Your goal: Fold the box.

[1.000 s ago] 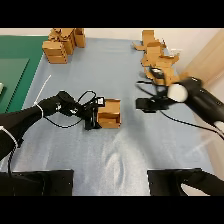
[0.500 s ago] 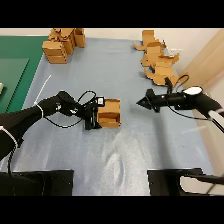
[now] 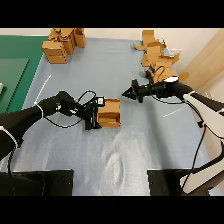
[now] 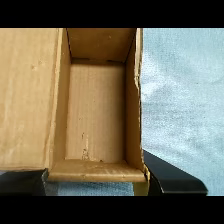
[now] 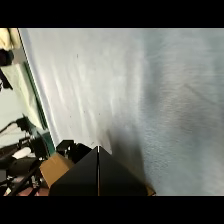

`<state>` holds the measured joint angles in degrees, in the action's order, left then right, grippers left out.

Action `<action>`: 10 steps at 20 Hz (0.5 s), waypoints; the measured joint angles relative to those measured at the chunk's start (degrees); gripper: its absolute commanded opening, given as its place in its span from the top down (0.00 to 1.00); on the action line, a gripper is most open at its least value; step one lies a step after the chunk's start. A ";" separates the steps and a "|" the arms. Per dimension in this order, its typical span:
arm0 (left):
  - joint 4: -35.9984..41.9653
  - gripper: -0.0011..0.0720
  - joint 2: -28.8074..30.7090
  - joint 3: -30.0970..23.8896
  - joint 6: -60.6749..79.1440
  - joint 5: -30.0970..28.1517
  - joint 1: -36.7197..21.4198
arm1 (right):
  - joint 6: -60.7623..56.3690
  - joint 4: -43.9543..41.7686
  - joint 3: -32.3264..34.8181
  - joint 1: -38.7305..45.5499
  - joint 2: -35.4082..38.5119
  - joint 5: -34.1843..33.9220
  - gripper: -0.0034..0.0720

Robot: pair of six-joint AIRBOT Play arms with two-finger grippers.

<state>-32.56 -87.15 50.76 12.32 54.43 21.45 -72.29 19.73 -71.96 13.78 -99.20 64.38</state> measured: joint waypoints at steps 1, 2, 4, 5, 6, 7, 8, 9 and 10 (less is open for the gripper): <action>0.00 0.84 0.02 0.00 0.00 0.00 0.00 | -0.20 0.04 -0.76 -1.05 -0.94 0.79 0.95; 0.00 0.84 0.00 0.00 0.00 0.00 0.00 | -0.39 0.28 -1.31 -1.95 -1.53 1.66 0.95; 0.00 0.84 0.00 0.00 -0.02 0.00 0.00 | -0.96 0.92 -1.99 -3.67 -2.34 3.50 0.95; 0.00 0.84 0.00 0.00 -0.04 0.02 0.00 | -0.96 1.14 -2.21 -4.37 -2.51 4.59 0.95; 0.00 0.84 0.00 0.00 -0.09 0.00 0.00 | -0.68 1.27 -2.36 -4.96 -2.47 5.51 0.95; 0.00 0.84 0.00 0.00 -0.11 0.00 0.00 | 0.00 1.66 -2.47 -5.60 -2.19 6.16 0.95; 0.00 0.84 0.00 0.00 -0.13 0.00 0.00 | 0.85 2.14 -2.56 -6.08 -1.62 6.78 0.95; 0.00 0.84 0.02 0.00 -0.22 0.02 0.00 | 1.73 2.71 -2.62 -6.47 -0.87 7.34 0.95; 0.00 0.84 0.00 0.00 -0.31 0.02 0.00 | 2.80 3.61 -2.67 -6.71 -0.04 7.98 0.95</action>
<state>-32.56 -87.15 50.76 12.01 54.46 21.45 -69.49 23.33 -74.63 7.07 -99.24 72.36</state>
